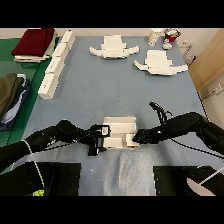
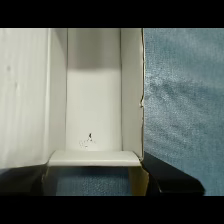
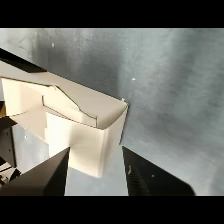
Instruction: Fold the box.
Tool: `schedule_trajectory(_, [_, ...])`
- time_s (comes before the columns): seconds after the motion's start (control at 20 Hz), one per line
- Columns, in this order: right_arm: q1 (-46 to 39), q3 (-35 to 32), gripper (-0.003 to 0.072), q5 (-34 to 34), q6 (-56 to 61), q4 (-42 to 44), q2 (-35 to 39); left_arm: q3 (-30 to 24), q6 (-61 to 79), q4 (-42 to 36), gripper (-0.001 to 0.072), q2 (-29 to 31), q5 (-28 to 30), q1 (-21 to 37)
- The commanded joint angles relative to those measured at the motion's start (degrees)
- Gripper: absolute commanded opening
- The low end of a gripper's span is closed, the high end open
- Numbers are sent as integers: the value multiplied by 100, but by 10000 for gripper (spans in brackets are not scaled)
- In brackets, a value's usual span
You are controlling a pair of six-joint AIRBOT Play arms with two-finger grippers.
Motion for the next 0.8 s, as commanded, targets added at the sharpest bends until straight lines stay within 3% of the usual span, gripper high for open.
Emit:
schedule_trajectory(0.0, [520,229,501,341,527,-439,-337,2,2,0,540,-2,0,2])
schedule_trajectory(0.15, [1178,658,501,466,1836,-1445,-570,2,2,0,540,-2,0,2])
schedule_trajectory(0.35, [2221,1187,500,90,3860,-3174,-852,2,2,0,540,-2,2,2])
schedule_trajectory(0.4, [2426,1316,500,-85,4172,-3357,-977,2,0,0,540,-2,2,2])
schedule_trajectory(0.5, [2811,1561,429,-293,4658,-3692,-1281,2,0,0,540,-2,0,2])
schedule_trajectory(0.75, [3150,2109,429,-811,5322,-4240,-2039,2,2,0,540,-2,0,2])
